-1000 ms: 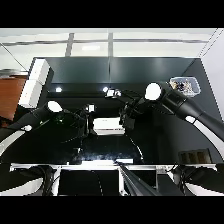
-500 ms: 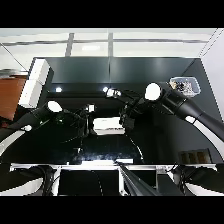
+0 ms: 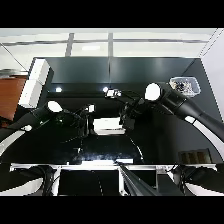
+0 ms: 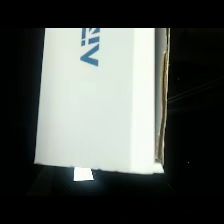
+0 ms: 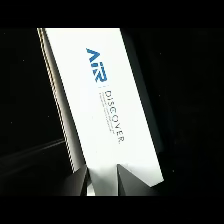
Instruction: Fold the box and place the chain.
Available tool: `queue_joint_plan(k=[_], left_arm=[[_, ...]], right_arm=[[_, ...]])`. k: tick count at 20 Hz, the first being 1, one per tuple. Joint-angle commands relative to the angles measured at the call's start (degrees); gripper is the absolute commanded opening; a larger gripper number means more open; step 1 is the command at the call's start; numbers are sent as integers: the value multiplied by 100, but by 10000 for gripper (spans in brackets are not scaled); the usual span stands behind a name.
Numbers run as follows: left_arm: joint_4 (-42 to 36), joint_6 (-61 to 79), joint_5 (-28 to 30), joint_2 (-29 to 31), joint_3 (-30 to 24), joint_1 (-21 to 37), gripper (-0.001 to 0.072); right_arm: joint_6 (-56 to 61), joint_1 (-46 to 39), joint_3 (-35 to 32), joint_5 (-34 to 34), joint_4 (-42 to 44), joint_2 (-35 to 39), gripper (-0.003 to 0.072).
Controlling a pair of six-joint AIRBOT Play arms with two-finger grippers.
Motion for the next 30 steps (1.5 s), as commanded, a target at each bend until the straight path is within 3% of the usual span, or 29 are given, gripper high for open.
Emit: queue_joint_plan(k=[1,2,3,4,16,21,22,23,24,27,30], left_arm=[[-2,-4,9,4,2,0,482],[-2,-4,9,4,2,0,482],[-2,-4,9,4,2,0,482],[-2,-4,9,4,2,0,482],[-2,-7,9,4,2,0,482],[-2,-7,7,4,2,0,482],[-2,-7,7,4,2,0,482],[-2,-7,7,4,2,0,482],[-2,-4,7,4,2,0,482],[-2,-7,7,4,2,2,482],[-2,-4,11,4,2,0,482]], right_arm=[[2,4,-55,48,-4,-7,206],[4,7,-66,46,-4,-7,235],[26,17,-66,24,-7,-7,348],[44,37,-66,-13,-7,-7,375],[186,116,-50,-57,33,120,374],[946,2,-33,-109,50,391,374],[1327,-81,-33,-105,63,450,360],[1705,-179,-33,-70,63,496,163],[2050,-304,-33,44,107,522,63],[3165,-717,-70,328,363,518,22],[3582,-1036,-293,258,1364,407,22]])
